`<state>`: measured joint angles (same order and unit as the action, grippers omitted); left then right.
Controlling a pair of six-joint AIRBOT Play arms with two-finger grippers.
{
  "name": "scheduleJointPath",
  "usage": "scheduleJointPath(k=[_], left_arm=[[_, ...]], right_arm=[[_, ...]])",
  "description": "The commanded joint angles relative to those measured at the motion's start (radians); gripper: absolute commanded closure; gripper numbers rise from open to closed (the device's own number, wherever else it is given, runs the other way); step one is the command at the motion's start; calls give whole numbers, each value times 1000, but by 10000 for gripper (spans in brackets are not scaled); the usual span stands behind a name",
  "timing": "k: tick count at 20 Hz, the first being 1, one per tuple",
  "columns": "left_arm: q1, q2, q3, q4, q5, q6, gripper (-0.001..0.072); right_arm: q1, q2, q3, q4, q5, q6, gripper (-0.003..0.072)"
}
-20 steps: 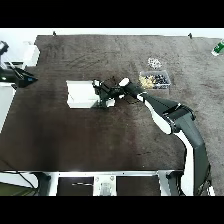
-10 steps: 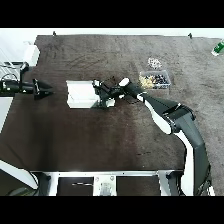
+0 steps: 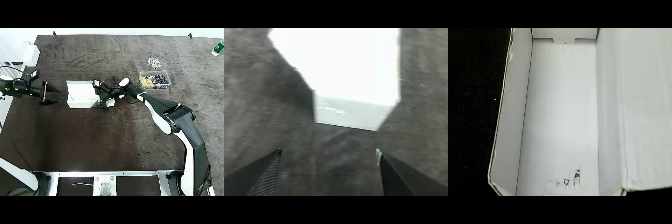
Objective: Fold the box and place the chain.
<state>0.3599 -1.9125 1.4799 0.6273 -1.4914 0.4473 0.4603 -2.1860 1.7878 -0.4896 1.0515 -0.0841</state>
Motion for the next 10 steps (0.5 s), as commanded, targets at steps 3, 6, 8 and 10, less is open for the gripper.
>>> scheduleJointPath(k=[3, 6, 8, 10], left_arm=[[-16, -1, -34, 28, -39, 60, -7], [-39, -2, -56, 28, 51, 63, -8], [-56, -2, -56, 27, 82, 78, -8], [-70, -2, -56, 22, 116, 111, -8]], right_arm=[[0, 0, 0, 0, 0, 0, 101], [0, 0, 0, 0, 0, 0, 101], [0, 0, 0, 0, 0, 0, 101], [0, 0, 0, 0, 0, 0, 100]])
